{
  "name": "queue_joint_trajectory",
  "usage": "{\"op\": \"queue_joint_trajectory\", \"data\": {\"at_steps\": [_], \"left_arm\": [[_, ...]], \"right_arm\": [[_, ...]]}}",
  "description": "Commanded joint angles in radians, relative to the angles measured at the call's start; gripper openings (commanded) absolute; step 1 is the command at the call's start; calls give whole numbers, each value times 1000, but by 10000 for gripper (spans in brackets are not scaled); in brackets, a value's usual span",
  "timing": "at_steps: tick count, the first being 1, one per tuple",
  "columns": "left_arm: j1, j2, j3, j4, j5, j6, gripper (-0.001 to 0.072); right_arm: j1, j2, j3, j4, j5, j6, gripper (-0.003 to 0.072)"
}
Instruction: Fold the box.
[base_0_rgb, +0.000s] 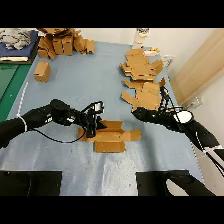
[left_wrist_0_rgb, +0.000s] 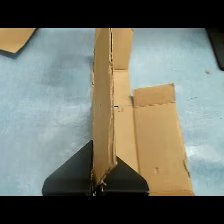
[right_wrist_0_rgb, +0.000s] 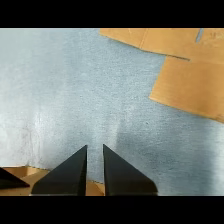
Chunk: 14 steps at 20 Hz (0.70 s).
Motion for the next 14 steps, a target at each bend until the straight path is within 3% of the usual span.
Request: {"op": "queue_joint_trajectory", "data": {"at_steps": [1,7,8,9,14], "left_arm": [[2,0,-20,-3,-12,-4,13],[2,0,-20,0,9,-13,13],[2,0,-20,5,19,-13,13],[2,0,-20,6,25,-13,13],[2,0,-20,5,29,-13,13]], "right_arm": [[0,-1,0,2,1,0,154],[0,-1,0,2,7,-1,148],[0,2,0,0,16,-16,31],[1,8,0,0,24,-41,4],[3,117,-4,-137,178,-71,2]]}}
